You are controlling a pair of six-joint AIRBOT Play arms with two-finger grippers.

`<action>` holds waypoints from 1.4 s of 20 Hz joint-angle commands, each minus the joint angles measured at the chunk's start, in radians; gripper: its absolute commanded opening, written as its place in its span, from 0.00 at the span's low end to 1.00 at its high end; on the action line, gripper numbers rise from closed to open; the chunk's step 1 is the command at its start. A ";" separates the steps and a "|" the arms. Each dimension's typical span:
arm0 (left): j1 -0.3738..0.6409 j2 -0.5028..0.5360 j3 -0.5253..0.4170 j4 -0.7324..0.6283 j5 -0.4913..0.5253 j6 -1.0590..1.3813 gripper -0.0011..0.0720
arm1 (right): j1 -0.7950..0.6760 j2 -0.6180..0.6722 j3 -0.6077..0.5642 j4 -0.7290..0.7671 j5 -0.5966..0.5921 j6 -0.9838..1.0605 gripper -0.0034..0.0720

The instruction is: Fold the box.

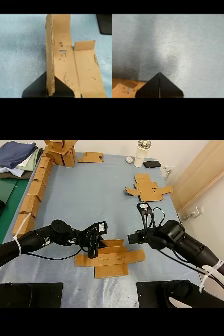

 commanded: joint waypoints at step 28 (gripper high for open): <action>0.000 -0.010 -0.004 0.003 -0.032 -0.035 0.03 | 0.732 -0.076 -0.162 -0.168 0.000 -0.165 0.73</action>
